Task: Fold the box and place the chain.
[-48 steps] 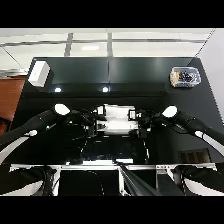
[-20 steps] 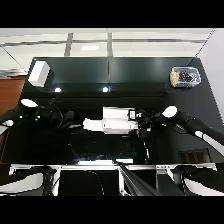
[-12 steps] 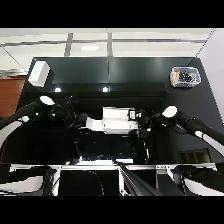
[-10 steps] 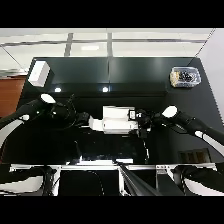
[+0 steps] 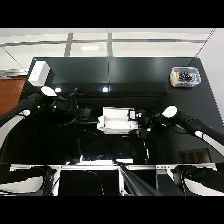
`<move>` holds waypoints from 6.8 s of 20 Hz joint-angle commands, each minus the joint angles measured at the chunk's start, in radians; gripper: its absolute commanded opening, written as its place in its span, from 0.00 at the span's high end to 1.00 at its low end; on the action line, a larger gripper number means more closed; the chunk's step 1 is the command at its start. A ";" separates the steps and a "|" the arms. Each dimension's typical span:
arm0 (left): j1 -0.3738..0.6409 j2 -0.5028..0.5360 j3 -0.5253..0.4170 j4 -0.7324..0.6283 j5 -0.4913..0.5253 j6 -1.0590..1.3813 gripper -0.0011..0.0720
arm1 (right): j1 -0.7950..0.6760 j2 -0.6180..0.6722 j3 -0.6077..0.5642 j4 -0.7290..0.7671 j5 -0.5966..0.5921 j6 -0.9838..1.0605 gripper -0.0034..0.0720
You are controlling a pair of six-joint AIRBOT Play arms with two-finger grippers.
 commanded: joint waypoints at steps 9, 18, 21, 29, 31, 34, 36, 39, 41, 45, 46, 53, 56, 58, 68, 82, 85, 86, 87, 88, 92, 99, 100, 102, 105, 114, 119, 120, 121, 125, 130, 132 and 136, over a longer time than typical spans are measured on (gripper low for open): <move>-0.153 -0.001 0.116 0.135 0.051 -0.215 0.32 | 0.000 0.000 0.001 0.000 0.000 0.000 0.65; -0.225 0.000 0.139 0.204 0.108 -0.398 0.43 | 0.001 0.000 0.001 0.000 0.000 0.000 0.65; -0.252 -0.001 0.142 0.229 0.154 -0.451 0.43 | 0.000 0.000 0.000 0.000 0.000 0.000 0.65; -0.273 -0.001 0.179 0.241 0.153 -0.467 0.50 | 0.001 0.000 0.001 0.000 0.000 0.000 0.65; -0.273 -0.001 0.179 0.257 0.152 -0.484 0.50 | 0.001 0.000 0.001 0.000 0.000 0.000 0.65; -0.293 -0.001 0.179 0.313 0.154 -0.522 0.50 | 0.000 0.000 0.001 0.000 0.000 0.000 0.65; -0.316 -0.001 0.179 0.358 0.162 -0.554 0.50 | 0.001 0.000 0.001 0.000 0.000 0.000 0.65; -0.354 -0.001 0.179 0.450 0.187 -0.618 0.50 | 0.000 0.000 0.000 0.000 0.000 0.000 0.65; -0.380 -0.001 0.179 0.504 0.204 -0.658 0.50 | 0.000 0.000 0.001 0.000 0.000 0.000 0.65; -0.446 -0.003 0.179 0.640 0.224 -0.760 0.50 | 0.001 0.000 0.001 0.000 0.000 0.000 0.65; -0.467 -0.008 0.182 0.682 0.216 -0.792 0.50 | 0.000 0.000 0.001 0.000 0.000 0.000 0.65; -0.558 -0.050 0.256 0.851 0.168 -1.027 0.51 | 0.000 0.000 0.001 0.000 0.000 0.000 0.65; -0.572 -0.066 0.293 0.872 0.120 -1.082 0.50 | 0.000 0.000 0.001 0.000 0.000 0.000 0.65; -0.577 -0.090 0.322 0.867 0.087 -1.091 0.50 | 0.000 0.000 0.001 0.000 0.000 0.000 0.65; -0.581 -0.106 0.326 0.822 0.085 -1.164 0.94 | 0.000 0.000 0.001 0.000 0.000 0.000 0.65; -0.607 -0.106 0.328 0.851 0.090 -1.202 0.59 | 0.001 0.000 0.001 0.000 0.000 0.000 0.65; -0.607 -0.106 0.328 0.853 0.093 -1.201 0.95 | 0.001 0.000 0.000 0.000 0.000 0.000 0.65; -0.607 -0.106 0.328 0.852 0.093 -1.201 0.95 | 0.000 0.000 0.000 0.000 0.000 0.000 0.65; -0.607 -0.106 0.328 0.851 0.093 -1.201 0.95 | 0.001 0.000 0.001 0.000 0.000 0.000 0.65; -0.607 -0.106 0.328 0.849 0.093 -1.201 0.95 | 0.001 0.000 0.001 0.000 0.001 0.000 0.65; -0.607 -0.106 0.328 0.845 0.098 -1.201 0.95 | 0.001 0.000 0.001 0.001 0.000 0.000 0.65; -0.607 -0.106 0.328 0.845 0.097 -1.201 0.95 | 0.000 0.040 0.001 -0.084 0.029 0.115 0.00; -0.607 -0.106 0.328 0.845 0.097 -1.201 0.95 | 0.000 0.069 0.001 -0.141 0.045 0.144 0.00; -0.607 -0.105 0.328 0.845 0.097 -1.201 0.95 | 0.000 0.127 0.001 -0.237 0.067 0.198 0.00; -0.607 -0.106 0.328 0.845 0.097 -1.201 0.95 | 0.000 0.165 0.001 -0.269 0.098 0.200 0.00; -0.607 -0.106 0.328 0.843 0.097 -1.201 0.95 | 0.002 0.162 0.000 -0.129 0.071 0.195 0.64; -0.607 -0.106 0.328 0.842 0.097 -1.201 0.95 | 0.004 0.113 0.000 0.037 0.045 0.195 0.64; -0.607 -0.106 0.328 0.842 0.097 -1.201 0.95 | 0.008 0.097 0.000 0.055 0.041 0.195 0.64; -0.607 -0.106 0.328 0.841 0.097 -1.202 0.95 | 0.012 0.082 0.000 0.069 0.042 0.195 0.63; -0.607 -0.106 0.328 0.842 0.097 -1.201 0.95 | 0.015 0.068 0.000 0.071 0.042 0.196 0.64; -0.607 -0.106 0.328 0.842 0.097 -1.201 0.95 | 0.015 0.068 0.000 0.071 0.047 0.199 0.44; -0.607 -0.106 0.328 0.842 0.097 -1.201 0.95 | 0.015 0.068 0.000 0.075 0.043 0.200 0.38; -0.607 -0.106 0.328 0.842 0.092 -1.201 0.95 | 0.012 0.085 0.002 0.021 0.059 0.437 0.93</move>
